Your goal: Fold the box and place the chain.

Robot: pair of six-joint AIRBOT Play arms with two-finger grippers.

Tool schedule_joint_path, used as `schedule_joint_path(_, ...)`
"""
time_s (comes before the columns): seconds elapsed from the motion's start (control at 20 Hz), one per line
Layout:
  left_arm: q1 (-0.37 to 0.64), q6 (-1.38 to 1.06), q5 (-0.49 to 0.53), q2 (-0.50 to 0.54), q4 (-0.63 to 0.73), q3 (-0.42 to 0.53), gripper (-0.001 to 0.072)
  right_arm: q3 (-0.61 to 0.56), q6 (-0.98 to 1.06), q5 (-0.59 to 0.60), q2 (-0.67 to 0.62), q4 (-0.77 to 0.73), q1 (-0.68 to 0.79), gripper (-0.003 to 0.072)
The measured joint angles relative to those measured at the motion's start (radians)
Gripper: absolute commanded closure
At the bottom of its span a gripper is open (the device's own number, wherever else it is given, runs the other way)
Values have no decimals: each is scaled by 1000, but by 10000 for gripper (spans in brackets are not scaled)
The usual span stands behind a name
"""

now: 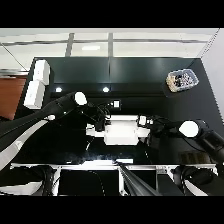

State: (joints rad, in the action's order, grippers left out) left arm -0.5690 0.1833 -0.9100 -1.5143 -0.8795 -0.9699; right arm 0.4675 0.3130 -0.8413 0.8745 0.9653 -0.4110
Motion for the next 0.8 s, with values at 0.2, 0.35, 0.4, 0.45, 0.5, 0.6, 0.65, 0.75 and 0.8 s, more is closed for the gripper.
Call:
schedule_joint_path(0.2,0,0,5,-2,-4,0,679,-10,-22,-6,20,2,-20,16)
schedule_joint_path(0.35,0,0,7,-2,-5,0,679,-26,-38,-16,25,-40,-29,16)
schedule_joint_path(0.4,0,0,8,-2,-5,0,679,-38,-44,-8,26,-67,-35,16)
schedule_joint_path(0.45,0,0,8,-2,-5,0,679,-50,-46,7,26,-93,-43,16)
schedule_joint_path(0.5,0,0,9,-2,-5,0,679,-63,-49,25,27,-118,-55,16)
schedule_joint_path(0.6,0,0,9,-2,-6,0,679,-79,-52,68,27,-148,-76,16)
schedule_joint_path(0.65,0,0,9,-2,-6,0,679,-85,-53,94,27,-156,-84,16)
schedule_joint_path(0.75,0,0,9,-2,-6,0,679,-87,-54,156,28,-171,-92,16)
schedule_joint_path(0.8,0,0,9,-2,-6,0,679,-81,-55,175,28,-173,-95,16)
